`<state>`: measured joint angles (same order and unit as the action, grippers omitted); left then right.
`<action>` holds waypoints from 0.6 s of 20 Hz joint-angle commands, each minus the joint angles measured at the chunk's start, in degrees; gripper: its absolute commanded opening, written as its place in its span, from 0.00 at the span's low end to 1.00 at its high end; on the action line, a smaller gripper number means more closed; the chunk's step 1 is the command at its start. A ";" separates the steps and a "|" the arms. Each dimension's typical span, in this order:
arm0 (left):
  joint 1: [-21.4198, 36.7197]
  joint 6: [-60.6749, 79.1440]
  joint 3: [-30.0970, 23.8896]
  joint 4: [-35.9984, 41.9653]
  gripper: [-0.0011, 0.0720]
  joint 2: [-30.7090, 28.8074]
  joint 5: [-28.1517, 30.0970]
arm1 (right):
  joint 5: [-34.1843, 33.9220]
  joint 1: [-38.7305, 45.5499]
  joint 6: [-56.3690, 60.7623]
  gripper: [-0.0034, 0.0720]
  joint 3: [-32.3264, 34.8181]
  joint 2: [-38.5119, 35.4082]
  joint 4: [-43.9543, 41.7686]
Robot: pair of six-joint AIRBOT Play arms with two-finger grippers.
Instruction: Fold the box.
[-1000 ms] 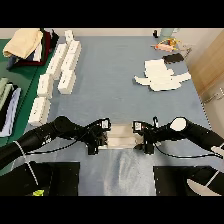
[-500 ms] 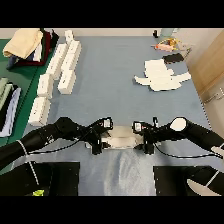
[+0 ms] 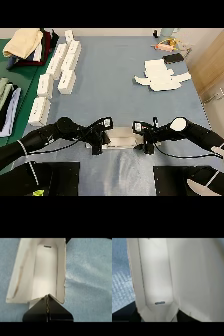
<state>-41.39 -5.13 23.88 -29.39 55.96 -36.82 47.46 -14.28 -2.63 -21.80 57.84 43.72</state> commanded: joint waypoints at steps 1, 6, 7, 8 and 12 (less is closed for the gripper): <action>0.07 -19.47 0.15 -11.87 0.03 -3.50 -1.29 | 0.02 0.00 -0.02 0.72 -0.02 -0.04 0.00; 0.87 -55.84 2.73 -28.52 0.03 -15.96 -10.73 | 0.04 0.00 -0.02 0.72 -0.02 -0.04 0.00; 2.25 -65.02 3.08 -33.07 0.03 -18.51 -12.41 | 0.02 0.00 -0.02 0.72 -0.02 -0.04 0.00; 4.13 -73.92 3.15 -37.55 0.03 -20.70 -14.27 | 0.02 0.00 -0.02 0.72 -0.02 -0.04 0.00; 16.68 -93.50 3.13 -48.43 0.03 -25.59 -26.21 | 0.02 0.00 -0.02 0.72 -0.02 -0.04 0.00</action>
